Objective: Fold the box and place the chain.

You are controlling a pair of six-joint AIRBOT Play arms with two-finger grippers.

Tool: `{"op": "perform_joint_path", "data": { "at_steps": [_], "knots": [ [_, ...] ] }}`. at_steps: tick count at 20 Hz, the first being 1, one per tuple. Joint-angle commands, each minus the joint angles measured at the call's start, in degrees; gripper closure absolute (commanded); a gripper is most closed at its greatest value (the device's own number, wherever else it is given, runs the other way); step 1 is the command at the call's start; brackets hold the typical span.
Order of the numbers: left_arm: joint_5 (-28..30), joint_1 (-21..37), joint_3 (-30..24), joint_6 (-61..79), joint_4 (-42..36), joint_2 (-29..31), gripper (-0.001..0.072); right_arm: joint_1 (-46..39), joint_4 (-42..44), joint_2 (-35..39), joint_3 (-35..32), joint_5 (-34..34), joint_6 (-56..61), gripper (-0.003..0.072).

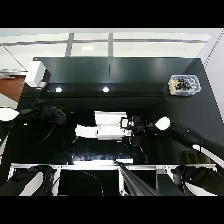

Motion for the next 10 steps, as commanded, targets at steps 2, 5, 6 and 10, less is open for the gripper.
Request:
{"op": "perform_joint_path", "data": {
  "at_steps": [2,5,6,10],
  "knots": [
    [-5.51,13.49,-3.26,-18.58,2.14,-0.61,0.0679,0.04,0.02,-0.04,0.02,0.00,0.02,0.0211],
    [-5.79,11.87,-6.58,-19.30,2.16,-3.67,0.0677,0.04,0.02,-0.04,0.00,0.02,0.02,0.0211],
    [-7.67,10.71,-6.86,-19.32,2.25,-5.84,0.0679,0.04,0.02,-0.04,0.00,0.02,0.02,0.0211],
    [-13.62,5.35,-6.47,-17.55,1.14,-18.16,0.0680,0.04,0.02,-0.04,0.02,0.02,0.02,0.0211]
  ]
}}
